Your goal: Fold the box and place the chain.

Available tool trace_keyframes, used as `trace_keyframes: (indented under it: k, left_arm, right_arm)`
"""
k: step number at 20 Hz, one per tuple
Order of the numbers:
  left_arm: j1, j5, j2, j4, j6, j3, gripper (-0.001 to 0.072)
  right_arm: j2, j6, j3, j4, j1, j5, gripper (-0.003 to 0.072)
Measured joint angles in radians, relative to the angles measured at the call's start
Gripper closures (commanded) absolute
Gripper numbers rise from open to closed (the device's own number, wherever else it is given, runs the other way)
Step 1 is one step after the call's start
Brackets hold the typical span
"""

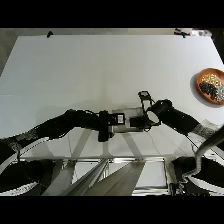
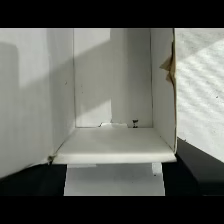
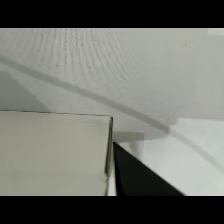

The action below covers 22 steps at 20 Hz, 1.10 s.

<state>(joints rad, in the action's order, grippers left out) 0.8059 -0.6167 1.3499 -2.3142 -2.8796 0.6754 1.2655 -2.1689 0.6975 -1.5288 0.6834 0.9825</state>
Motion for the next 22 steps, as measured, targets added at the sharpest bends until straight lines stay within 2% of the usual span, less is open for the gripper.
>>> trace_keyframes:
  k: [2, 3, 5, 7, 11, 14, 16, 17, 19, 20, 21, 22]
  left_arm:
    - [0.0, -0.003, 0.0, 0.002, -0.002, 0.0, 0.0696]
    - [0.0, -0.003, 0.0, 0.002, -0.002, 0.0, 0.0696]
    - [0.0, 0.002, 0.0, -0.002, 0.0, 0.0, 0.0696]
    - [0.0, 0.004, 0.0, -0.004, 0.0, 0.0, 0.0696]
    - [0.0, 0.001, 0.0, -0.004, 0.004, 0.0, 0.0696]
    - [0.0, 0.0, 0.0, -0.003, 0.003, 0.0, 0.0696]
    - [0.0, 0.003, 0.0, 0.002, -0.003, 0.0, 0.0696]
    - [0.0, 0.003, 0.0, 0.002, -0.003, 0.0, 0.0697]
    - [0.0, 0.001, 0.0, 0.003, -0.002, 0.0, 0.0696]
    - [0.0, 0.0, 0.0, 0.003, -0.001, 0.0, 0.0696]
    - [0.0, 0.0, 0.0, 0.003, -0.001, 0.0, 0.0697]
    - [0.0, 0.0, 0.0, 0.003, 0.0, 0.0, 0.0696]
  right_arm:
    - [0.0, 0.0, 0.0, -0.005, 0.0, 0.007, 0.0349]
    - [0.0, 0.0, 0.0, -0.006, 0.0, 0.006, 0.0376]
    - [0.0, 0.0, 0.0, -0.009, 0.0, 0.005, 0.0558]
    - [0.001, 0.0, 0.0, -0.003, 0.0, -0.008, 0.0677]
    - [0.007, -0.001, 0.0, -0.008, 0.014, -0.004, 0.0676]
    - [0.014, 0.0, 0.0, -0.015, 0.034, -0.01, 0.0662]
    - [0.017, 0.012, 0.0, -0.024, 0.043, -0.013, 0.0421]
    - [0.017, 0.012, 0.0, -0.029, 0.043, -0.007, 0.0348]
    - [0.019, 0.015, 0.0, -0.028, 0.047, -0.008, 0.0363]
    - [0.019, 0.016, 0.0, -0.027, 0.048, -0.012, 0.0476]
    - [0.019, 0.019, 0.0, -0.019, 0.049, -0.02, 0.0653]
    - [0.02, 0.01, 0.0, -0.008, 0.05, -0.031, 0.0676]
